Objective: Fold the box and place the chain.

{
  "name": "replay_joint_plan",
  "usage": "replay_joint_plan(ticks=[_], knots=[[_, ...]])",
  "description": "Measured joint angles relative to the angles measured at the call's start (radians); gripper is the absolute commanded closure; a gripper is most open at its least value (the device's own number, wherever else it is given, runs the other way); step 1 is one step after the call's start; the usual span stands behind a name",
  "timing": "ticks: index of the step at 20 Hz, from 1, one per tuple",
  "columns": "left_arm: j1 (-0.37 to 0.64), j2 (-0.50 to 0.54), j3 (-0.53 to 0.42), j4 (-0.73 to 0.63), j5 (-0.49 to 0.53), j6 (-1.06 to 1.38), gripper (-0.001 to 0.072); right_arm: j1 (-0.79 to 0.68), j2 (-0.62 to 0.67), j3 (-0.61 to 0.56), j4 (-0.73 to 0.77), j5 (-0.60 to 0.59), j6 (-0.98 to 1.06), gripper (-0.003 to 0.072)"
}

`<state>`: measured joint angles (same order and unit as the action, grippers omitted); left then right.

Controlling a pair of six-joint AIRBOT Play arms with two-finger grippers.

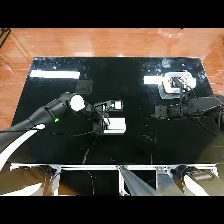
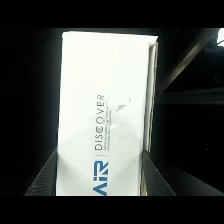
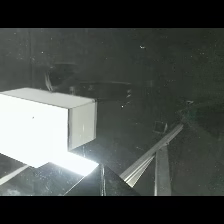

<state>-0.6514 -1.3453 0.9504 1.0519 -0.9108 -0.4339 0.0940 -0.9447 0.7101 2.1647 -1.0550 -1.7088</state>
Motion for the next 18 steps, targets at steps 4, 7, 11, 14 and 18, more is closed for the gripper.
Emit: replay_joint_plan(ticks=[4, 7, 11, 14, 18], knots=[[-0.001, -0.004, 0.0, 0.012, 0.007, 0.0, 0.0085, 0.0, 0.0, 0.0, 0.0, 0.0, 0.0, 0.0665], [-0.002, -0.021, 0.0, 0.014, 0.011, 0.0, 0.0096, 0.0, 0.0, 0.0, 0.0, 0.0, 0.0, 0.0665], [0.0, -0.036, 0.014, 0.025, -0.004, -0.01, 0.0682, 0.0, 0.0, 0.0, 0.0, 0.0, 0.0, 0.0665], [0.032, -0.025, 0.086, 0.079, -0.107, -0.061, 0.0683, 0.0, 0.0, 0.0, 0.0, 0.0, 0.0, 0.0664], [0.216, 0.006, 0.214, 0.13, -0.245, -0.151, 0.0682, 0.0, 0.0, 0.0, 0.0, 0.0, 0.0, 0.0665]])
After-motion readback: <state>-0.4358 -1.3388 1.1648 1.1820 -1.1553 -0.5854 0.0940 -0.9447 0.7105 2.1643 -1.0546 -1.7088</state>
